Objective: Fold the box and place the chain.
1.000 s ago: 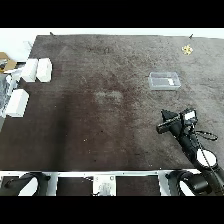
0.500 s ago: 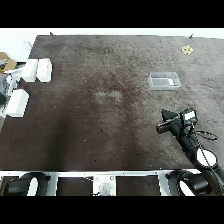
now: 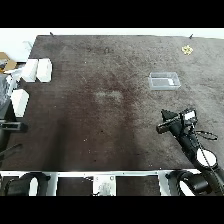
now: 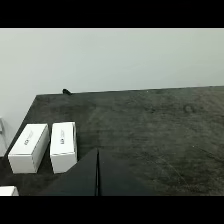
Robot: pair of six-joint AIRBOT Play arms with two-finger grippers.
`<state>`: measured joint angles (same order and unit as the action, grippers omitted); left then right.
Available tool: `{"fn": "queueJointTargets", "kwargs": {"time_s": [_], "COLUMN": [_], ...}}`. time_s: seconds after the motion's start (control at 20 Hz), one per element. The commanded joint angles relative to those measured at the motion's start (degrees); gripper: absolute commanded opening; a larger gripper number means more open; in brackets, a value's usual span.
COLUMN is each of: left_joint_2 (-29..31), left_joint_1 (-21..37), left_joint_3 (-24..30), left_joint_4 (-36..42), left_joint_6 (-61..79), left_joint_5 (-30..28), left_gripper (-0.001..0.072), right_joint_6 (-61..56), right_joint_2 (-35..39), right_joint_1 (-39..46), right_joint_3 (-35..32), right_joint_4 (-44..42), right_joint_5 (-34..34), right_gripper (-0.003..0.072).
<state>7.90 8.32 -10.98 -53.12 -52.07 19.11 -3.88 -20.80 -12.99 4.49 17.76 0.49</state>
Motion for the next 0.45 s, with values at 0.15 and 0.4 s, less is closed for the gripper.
{"fn": "queueJointTargets", "kwargs": {"time_s": [0.15,0.4], "left_joint_2": [0.9,0.9], "left_joint_1": [0.0,0.0], "left_joint_3": [1.3,1.3], "left_joint_4": [0.0,0.0], "left_joint_6": [-0.6,-0.6], "left_joint_5": [2.5,2.6], "left_gripper": [0.0010,0.0010], "right_joint_6": [0.0,0.0], "right_joint_2": [0.0,0.0], "right_joint_1": [0.0,0.0], "right_joint_3": [0.0,0.0], "right_joint_4": [0.0,0.0], "right_joint_5": [0.0,0.0], "right_gripper": [0.0006,0.0006]}}
